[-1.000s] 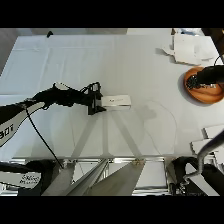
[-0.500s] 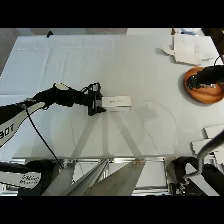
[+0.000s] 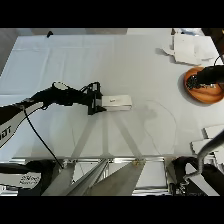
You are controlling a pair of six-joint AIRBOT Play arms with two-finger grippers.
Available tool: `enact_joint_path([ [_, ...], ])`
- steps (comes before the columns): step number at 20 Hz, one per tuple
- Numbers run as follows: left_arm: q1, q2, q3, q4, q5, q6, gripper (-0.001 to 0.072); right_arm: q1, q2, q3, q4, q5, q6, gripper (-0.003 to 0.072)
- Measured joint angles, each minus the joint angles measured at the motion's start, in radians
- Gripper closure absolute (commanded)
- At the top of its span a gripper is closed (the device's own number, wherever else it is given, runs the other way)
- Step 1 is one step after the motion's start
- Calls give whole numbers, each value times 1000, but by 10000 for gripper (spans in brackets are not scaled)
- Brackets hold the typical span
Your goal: Fold the box and place the chain.
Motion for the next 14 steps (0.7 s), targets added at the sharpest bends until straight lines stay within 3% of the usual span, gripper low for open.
enact_joint_path([
  [6,14,174,0,25,15,-159,703,0,0,0,0,0,0,672],
  [14,92,514,-1,187,161,-523,702,0,0,0,0,0,0,672],
])
